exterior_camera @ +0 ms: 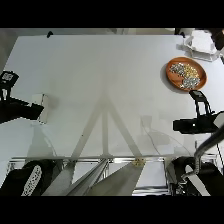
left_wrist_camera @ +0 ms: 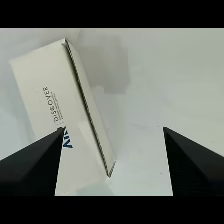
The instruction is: Fold the box and place the chain.
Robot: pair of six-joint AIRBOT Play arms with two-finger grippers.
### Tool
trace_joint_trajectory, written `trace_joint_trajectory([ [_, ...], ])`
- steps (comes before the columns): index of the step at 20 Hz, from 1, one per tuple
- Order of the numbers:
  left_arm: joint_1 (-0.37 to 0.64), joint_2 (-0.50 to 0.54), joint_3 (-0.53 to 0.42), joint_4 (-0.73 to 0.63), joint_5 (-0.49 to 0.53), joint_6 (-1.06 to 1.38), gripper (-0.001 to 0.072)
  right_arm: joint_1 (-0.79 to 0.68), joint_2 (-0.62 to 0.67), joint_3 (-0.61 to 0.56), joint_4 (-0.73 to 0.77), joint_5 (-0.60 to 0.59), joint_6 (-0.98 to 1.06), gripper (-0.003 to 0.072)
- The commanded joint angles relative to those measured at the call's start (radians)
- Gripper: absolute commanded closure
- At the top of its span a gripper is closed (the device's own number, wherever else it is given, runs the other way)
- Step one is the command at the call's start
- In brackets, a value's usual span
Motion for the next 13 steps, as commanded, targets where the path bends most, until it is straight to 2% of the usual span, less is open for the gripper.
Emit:
trace_joint_trajectory([
  [1, -0.016, 0.01, 0.0, -0.005, 0.001, 0.0, 0.0014, -0.001, 0.001, 0.001, 0.0, 0.0, 0.0, 0.0672],
  [13, -0.016, 0.01, 0.0, -0.005, -0.003, -0.03, 0.0014, -0.001, 0.001, 0.001, 0.0, 0.0, 0.0, 0.0672],
])
